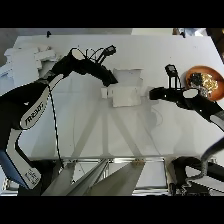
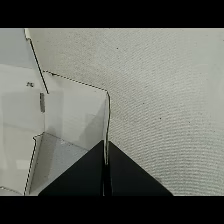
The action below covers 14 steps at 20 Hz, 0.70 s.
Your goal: Fold the box and place the chain.
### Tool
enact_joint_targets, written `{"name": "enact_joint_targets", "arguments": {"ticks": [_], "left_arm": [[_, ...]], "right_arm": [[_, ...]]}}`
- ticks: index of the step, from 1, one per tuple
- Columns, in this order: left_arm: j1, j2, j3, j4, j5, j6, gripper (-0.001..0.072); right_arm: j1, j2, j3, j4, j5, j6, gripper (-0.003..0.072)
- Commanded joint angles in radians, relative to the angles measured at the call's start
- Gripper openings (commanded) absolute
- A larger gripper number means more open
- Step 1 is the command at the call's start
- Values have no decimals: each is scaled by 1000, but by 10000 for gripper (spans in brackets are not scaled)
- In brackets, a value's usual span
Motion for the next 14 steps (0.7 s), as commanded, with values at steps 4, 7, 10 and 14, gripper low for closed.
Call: {"name": "enact_joint_targets", "arguments": {"ticks": [4, 7, 10, 14], "left_arm": [[-2, 0, 1, 0, 5, 0, 8], [-2, 1, 1, -1, 3, 0, 8], [-2, 6, 1, -1, -4, 0, 5], [-1, 38, 1, -4, -69, 89, 2]], "right_arm": [[1, 0, -1, 2, 2, 1, 10], [1, 0, -1, 1, -3, 4, 249], [1, 16, 0, 0, -2, 4, 476], [0, 102, 0, -12, -3, 3, 476]]}}
